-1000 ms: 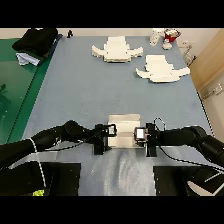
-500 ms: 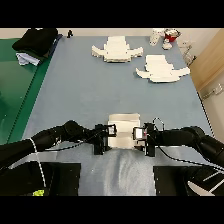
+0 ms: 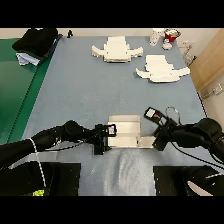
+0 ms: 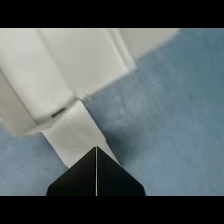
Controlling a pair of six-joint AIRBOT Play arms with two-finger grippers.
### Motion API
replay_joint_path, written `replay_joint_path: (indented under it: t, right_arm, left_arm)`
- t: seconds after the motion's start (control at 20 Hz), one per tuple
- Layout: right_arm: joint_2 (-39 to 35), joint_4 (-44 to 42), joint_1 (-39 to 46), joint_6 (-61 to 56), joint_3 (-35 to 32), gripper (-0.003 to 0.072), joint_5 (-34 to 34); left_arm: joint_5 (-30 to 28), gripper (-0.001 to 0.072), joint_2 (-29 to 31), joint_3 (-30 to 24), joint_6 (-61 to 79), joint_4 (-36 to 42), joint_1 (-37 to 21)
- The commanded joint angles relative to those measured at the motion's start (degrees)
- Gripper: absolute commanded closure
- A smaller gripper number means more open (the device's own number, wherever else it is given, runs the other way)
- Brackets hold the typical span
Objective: Fold the box.
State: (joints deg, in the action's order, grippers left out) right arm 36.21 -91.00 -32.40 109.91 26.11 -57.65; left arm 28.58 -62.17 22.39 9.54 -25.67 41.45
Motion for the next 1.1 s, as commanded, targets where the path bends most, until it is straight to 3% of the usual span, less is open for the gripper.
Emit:
replay_joint_path:
  t: [0.0,0.1,0.2,0.35,0.45,0.6,1.05]
  right_arm:
    - [-0.9,18.1,3.9,-24.5,3.9,0.0683,-11.9]
    - [-0.3,16.5,11.2,-27.7,3.9,0.0683,-13.4]
    - [2.0,8.6,20.9,-28.0,3.9,0.0683,-13.3]
    - [8.0,-10.9,34.2,-22.4,2.3,0.0683,-11.9]
    - [12.7,-23.3,38.2,-16.4,-0.9,0.0683,-11.4]
    - [15.9,-33.8,38.2,-10.1,-4.2,0.0684,-10.7]
    - [15.4,-36.4,28.9,-9.7,-4.6,0.0684,-8.7]
  left_arm:
    - [0.0,0.0286,0.0,0.0,0.1,0.0,0.0]
    - [0.0,0.0286,0.0,0.0,0.1,0.0,0.0]
    - [0.0,0.0286,0.0,0.0,0.1,0.0,0.0]
    - [0.0,0.0286,0.0,0.0,0.1,0.0,0.0]
    - [0.0,0.0286,0.0,0.0,0.1,0.0,0.0]
    - [0.0,0.0286,0.0,0.0,0.1,0.0,0.0]
    - [0.0,0.0286,0.0,0.0,0.1,0.0,0.0]
